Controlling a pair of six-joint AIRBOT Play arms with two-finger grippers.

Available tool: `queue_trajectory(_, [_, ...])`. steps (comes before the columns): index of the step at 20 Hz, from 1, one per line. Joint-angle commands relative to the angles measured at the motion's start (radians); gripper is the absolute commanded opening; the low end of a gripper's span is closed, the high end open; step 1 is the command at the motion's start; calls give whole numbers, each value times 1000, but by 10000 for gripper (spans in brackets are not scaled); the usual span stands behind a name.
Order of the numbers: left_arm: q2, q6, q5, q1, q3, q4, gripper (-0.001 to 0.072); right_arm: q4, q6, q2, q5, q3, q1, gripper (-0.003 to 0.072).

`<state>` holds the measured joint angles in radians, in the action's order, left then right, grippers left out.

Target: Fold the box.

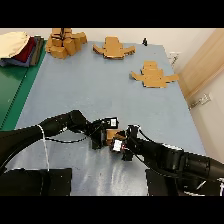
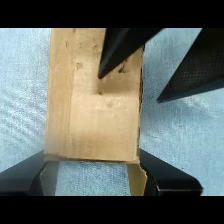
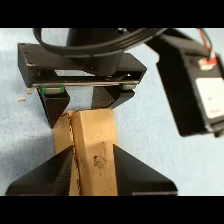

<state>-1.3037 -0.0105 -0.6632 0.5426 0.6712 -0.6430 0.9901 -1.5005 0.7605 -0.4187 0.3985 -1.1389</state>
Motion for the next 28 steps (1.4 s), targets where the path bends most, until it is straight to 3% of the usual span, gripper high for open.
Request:
queue_trajectory(1, [1, 0, 0, 0, 1, 0, 517, -33, 0, 19, 2, 2, 5, 392])
queue_trajectory(8, [1, 0, 0, 0, 1, 0, 516, 21, 0, 31, 7, 2, 4, 383])
queue_trajectory(9, [1, 0, 0, 0, 1, 0, 517, 21, 0, 31, 7, 2, 4, 341])
queue_trajectory(12, [1, 0, 0, 0, 1, 0, 517, 36, 0, 31, 6, 2, 4, 331])
queue_trajectory(13, [1, 0, 0, 0, 1, 0, 517, 53, 0, 32, 6, 2, 4, 261])
queue_trajectory(19, [1, 0, 0, 0, 1, 0, 517, 70, 0, 50, 6, 2, 4, 250])
queue_trajectory(20, [1, 0, 0, 0, 1, 0, 517, 70, 0, 50, 6, 2, 3, 194])
queue_trajectory(23, [1, 0, 0, 0, 1, 0, 517, 70, 0, 48, 4, 3, -1, 141])
queue_trajectory(28, [1, 0, 0, 0, 1, 0, 517, 73, 0, 21, 3, 3, -2, 155])
